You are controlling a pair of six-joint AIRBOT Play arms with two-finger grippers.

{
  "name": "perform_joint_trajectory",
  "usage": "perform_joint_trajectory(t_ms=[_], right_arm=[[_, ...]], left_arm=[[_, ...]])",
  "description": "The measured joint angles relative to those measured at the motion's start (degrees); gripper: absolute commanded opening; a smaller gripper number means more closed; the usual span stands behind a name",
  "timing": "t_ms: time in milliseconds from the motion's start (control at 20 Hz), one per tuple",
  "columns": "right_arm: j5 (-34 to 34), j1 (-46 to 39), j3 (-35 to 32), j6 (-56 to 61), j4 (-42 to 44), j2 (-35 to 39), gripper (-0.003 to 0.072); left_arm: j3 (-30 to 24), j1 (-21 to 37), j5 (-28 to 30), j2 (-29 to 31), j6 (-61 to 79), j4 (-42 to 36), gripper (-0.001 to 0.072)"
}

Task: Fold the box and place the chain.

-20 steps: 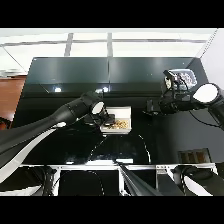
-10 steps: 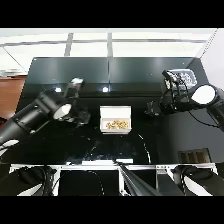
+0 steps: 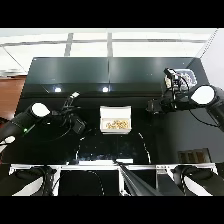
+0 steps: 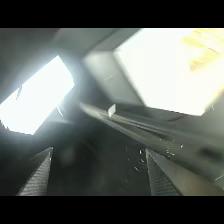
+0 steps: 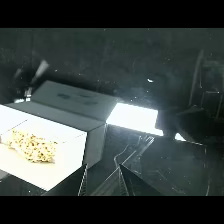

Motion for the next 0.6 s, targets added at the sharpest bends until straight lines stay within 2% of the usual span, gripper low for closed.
perform_joint_trajectory(t_ms=[100,250,600], right_arm=[[-0.1,0.0,0.0,0.0,0.0,0.0,0.0236],[-0.2,0.0,0.0,0.5,0.0,0.0,0.0236],[-0.3,0.0,0.0,1.4,0.0,0.0,0.0236]], left_arm=[[-0.5,-1.0,1.3,-0.7,19.5,-4.2,0.0715],[-0.6,-3.4,4.2,-2.7,37.4,-9.1,0.0714],[0.8,-5.4,5.4,-8.1,49.3,-15.1,0.0713]])
